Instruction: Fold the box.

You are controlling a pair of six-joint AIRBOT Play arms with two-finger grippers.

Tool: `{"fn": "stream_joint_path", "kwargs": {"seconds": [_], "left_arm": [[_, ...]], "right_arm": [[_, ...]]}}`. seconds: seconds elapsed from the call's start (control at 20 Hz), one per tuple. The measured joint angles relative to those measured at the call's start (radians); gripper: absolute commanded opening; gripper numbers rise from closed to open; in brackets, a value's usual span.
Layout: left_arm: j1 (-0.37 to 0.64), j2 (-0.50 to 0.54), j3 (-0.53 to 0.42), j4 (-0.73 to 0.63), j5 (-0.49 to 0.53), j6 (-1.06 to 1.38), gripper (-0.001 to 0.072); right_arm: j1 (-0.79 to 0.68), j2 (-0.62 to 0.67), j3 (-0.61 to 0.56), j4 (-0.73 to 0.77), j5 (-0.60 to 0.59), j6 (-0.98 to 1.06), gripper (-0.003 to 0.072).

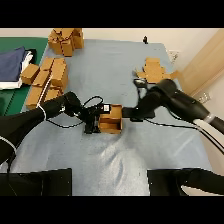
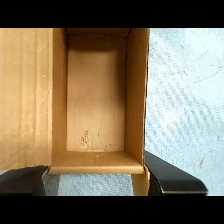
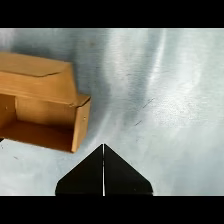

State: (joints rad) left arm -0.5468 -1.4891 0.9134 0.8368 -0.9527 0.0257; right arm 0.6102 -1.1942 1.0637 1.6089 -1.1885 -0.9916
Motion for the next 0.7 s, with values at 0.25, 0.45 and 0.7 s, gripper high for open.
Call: {"fn": "stream_joint_path", "kwargs": {"seconds": [0.25, 0.45, 0.7], "left_arm": [[0.000, 0.000, 0.000, 0.000, 0.001, 0.000, 0.0295], [0.000, 0.000, 0.000, 0.001, 0.002, 0.000, 0.0295], [0.000, 0.000, 0.000, 0.001, 0.002, 0.000, 0.0295]], "right_arm": [[-0.290, -0.061, -0.170, 0.465, 0.305, -0.402, 0.0003], [-0.408, -0.293, -0.054, 0.904, 0.267, -0.872, 0.0003], [-0.343, -0.382, 0.043, 1.046, 0.028, -1.250, 0.0003]]}}
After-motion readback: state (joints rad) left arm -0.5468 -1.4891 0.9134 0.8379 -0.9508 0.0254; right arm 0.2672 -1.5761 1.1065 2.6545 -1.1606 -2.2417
